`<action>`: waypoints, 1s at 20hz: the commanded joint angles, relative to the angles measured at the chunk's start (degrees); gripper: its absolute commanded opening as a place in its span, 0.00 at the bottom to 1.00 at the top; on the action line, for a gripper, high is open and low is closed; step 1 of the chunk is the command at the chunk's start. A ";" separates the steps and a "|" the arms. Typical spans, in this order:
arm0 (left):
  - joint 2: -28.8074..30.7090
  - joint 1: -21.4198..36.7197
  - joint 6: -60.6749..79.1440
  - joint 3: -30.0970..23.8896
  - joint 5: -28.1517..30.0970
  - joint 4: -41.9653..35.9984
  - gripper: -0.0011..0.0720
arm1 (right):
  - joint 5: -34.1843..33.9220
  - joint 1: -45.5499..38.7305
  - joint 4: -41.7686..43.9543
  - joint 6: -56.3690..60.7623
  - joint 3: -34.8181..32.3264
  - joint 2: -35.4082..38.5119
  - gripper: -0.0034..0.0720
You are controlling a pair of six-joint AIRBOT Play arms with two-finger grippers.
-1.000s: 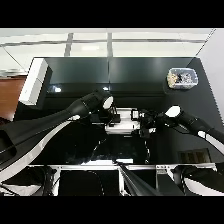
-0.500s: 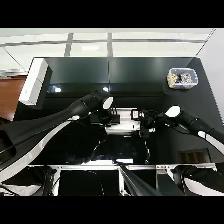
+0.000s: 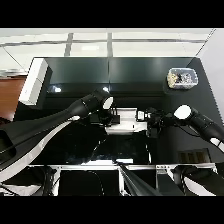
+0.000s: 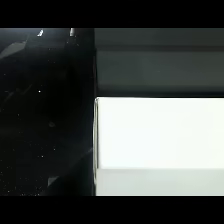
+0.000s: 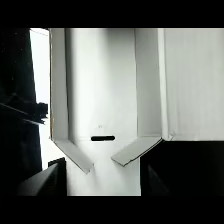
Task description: Fold the box and place the chain.
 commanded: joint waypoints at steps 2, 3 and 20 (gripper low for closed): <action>-0.04 -0.04 0.09 -0.02 0.00 0.15 0.06 | 0.31 0.02 2.80 -5.62 0.00 0.46 0.74; -0.04 -0.04 0.09 -0.02 0.00 0.15 0.06 | 0.22 0.48 3.82 -6.32 0.00 -0.07 0.56; -0.04 0.09 0.09 -0.02 0.09 0.17 0.06 | -3.45 2.71 16.06 -0.11 -0.02 -6.21 0.61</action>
